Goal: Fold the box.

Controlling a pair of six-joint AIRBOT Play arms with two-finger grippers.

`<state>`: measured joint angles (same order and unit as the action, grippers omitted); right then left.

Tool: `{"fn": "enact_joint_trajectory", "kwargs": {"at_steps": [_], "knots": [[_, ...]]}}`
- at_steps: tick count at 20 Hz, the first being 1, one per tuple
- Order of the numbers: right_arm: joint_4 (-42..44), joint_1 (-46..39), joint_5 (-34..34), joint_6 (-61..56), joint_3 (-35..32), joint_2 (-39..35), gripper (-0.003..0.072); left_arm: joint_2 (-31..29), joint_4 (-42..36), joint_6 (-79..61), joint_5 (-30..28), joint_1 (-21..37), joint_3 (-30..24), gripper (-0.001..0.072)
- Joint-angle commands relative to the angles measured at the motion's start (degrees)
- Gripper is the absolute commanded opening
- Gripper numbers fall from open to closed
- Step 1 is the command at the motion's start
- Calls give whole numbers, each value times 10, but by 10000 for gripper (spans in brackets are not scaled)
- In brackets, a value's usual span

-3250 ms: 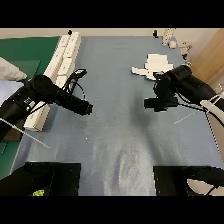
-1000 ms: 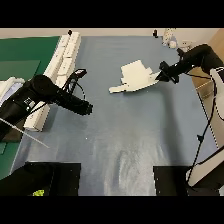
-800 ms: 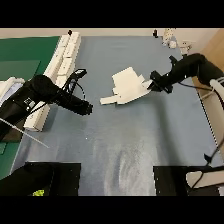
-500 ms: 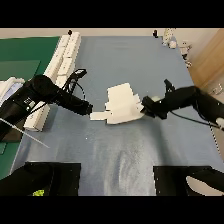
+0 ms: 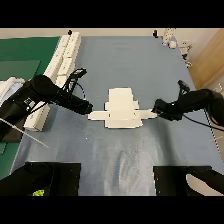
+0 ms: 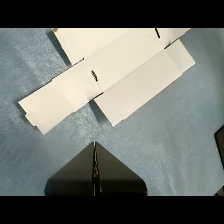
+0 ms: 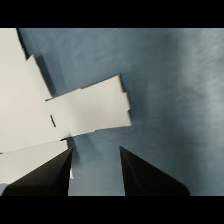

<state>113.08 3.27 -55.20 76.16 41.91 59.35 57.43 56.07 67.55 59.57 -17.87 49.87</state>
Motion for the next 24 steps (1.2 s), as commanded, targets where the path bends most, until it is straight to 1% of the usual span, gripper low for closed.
{"fn": "enact_joint_trajectory", "kwargs": {"at_steps": [1, 2, 3, 5, 7, 11, 16, 17, 19, 23, 24], "knots": [[85, -113, -51, 170, 41, 46, 442, 0, 0, 0, -2, 0, 0, 12], [141, -138, -54, 230, 43, 67, 442, 0, 0, 0, -4, 0, 0, 13], [176, -153, -55, 270, 45, 88, 441, 0, 0, 0, -12, 0, 0, 12], [190, -162, -62, 322, 52, 136, 441, 0, 0, 0, -13, 0, 0, 12], [207, -161, -84, 367, 62, 183, 441, 0, 0, 0, -15, 0, 0, 12], [245, -160, -98, 404, 84, 241, 441, 0, 0, 0, -16, 0, 0, 12], [261, -150, -119, 424, 93, 260, 438, 0, 1, 0, -21, 0, 0, 12], [263, -148, -128, 426, 93, 261, 390, 0, 1, 0, -27, 0, 0, 12], [266, -140, -142, 433, 94, 261, 386, 0, 0, 0, -27, 0, 0, 12], [271, -107, -128, 433, 94, 261, 386, 0, 0, 0, -26, 0, 0, 12], [271, -97, -120, 433, 94, 261, 348, 0, 0, 0, -27, 0, 0, 12]]}}
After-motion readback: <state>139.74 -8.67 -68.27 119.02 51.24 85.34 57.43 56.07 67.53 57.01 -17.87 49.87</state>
